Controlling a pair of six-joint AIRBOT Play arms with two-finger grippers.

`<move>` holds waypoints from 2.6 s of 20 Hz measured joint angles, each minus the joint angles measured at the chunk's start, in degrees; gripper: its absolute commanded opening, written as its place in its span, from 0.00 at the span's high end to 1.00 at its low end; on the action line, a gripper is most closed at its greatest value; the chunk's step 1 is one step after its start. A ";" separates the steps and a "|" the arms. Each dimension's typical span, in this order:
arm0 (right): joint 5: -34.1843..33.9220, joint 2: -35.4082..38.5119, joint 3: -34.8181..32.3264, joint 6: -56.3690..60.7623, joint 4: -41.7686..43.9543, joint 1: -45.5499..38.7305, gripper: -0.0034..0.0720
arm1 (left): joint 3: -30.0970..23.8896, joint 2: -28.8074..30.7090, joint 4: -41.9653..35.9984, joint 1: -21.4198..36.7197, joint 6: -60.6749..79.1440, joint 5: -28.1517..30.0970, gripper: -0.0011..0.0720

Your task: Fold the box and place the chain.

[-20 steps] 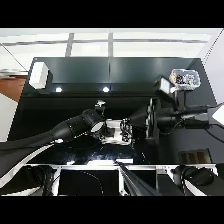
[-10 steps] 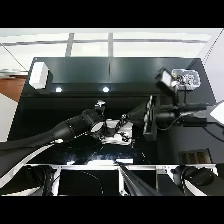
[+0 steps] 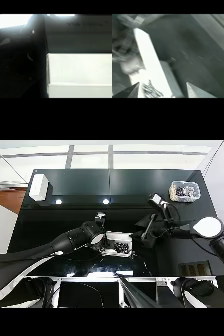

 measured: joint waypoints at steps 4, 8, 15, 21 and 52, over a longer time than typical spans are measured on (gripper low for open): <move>3.69 -0.13 -5.97 -3.67 -6.05 -4.24 0.18 | 0.00 0.00 0.00 0.00 -0.02 0.00 0.94; -1.42 -0.13 -14.93 -13.64 -2.69 -1.31 0.05 | 0.00 0.00 0.00 0.00 -0.02 0.00 0.94; -13.33 -1.55 -20.48 -25.90 -0.33 7.37 0.05 | 0.00 0.00 0.00 0.00 0.00 -0.02 0.94; -16.22 -3.45 -21.03 -28.24 0.13 12.00 0.05 | 0.00 0.00 0.00 0.00 0.00 -0.07 0.94; -18.99 -6.62 -21.11 -27.19 -0.26 13.86 0.88 | 0.00 0.00 0.07 0.00 0.00 -0.15 0.94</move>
